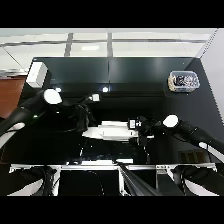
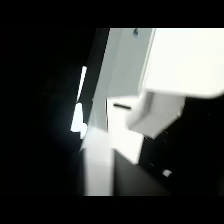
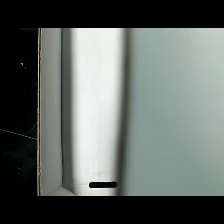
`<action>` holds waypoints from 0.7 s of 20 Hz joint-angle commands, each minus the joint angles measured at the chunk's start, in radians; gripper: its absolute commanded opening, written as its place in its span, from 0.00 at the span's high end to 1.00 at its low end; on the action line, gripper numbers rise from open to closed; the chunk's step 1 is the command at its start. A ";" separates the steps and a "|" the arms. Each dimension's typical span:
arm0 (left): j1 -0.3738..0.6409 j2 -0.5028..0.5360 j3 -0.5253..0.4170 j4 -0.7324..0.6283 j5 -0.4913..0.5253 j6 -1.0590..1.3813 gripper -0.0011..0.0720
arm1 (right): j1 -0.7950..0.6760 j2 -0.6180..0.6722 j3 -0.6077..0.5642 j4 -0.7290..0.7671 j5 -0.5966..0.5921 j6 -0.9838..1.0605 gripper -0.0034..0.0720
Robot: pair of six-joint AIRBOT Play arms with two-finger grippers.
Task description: Fold the box and place the chain.
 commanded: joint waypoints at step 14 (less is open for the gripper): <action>-0.060 -0.103 -0.184 -0.614 0.505 -0.099 0.95 | 0.000 -0.001 0.000 -0.001 -0.002 0.001 0.71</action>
